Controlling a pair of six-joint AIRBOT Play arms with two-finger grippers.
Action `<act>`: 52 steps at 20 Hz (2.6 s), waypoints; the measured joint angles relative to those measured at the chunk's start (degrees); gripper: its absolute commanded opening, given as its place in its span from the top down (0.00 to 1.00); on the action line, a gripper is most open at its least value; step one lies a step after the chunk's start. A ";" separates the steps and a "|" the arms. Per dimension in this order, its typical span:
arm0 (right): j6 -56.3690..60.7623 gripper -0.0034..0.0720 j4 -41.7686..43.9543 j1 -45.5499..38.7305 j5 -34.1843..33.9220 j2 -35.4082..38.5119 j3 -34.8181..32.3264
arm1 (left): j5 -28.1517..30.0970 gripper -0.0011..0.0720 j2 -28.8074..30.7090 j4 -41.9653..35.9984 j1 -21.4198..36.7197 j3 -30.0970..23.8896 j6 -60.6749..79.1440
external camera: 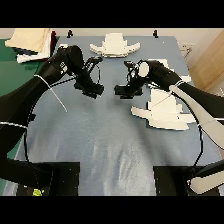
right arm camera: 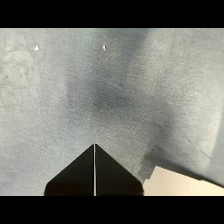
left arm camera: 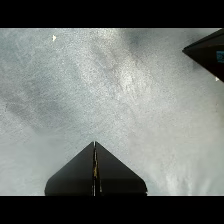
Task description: Fold the box.
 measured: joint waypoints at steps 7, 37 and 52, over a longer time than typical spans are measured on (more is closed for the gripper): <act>0.00 0.93 0.00 0.00 0.00 0.00 0.02 | 0.00 0.96 0.00 0.00 0.00 0.00 0.00; -8.04 0.45 -20.74 -53.72 34.10 8.33 -0.28 | 9.46 0.66 -0.20 -1.68 0.00 0.00 0.00; -30.73 0.46 4.83 -72.17 32.20 -5.88 -4.63 | 2.45 0.06 -0.17 -11.45 0.00 0.00 -0.33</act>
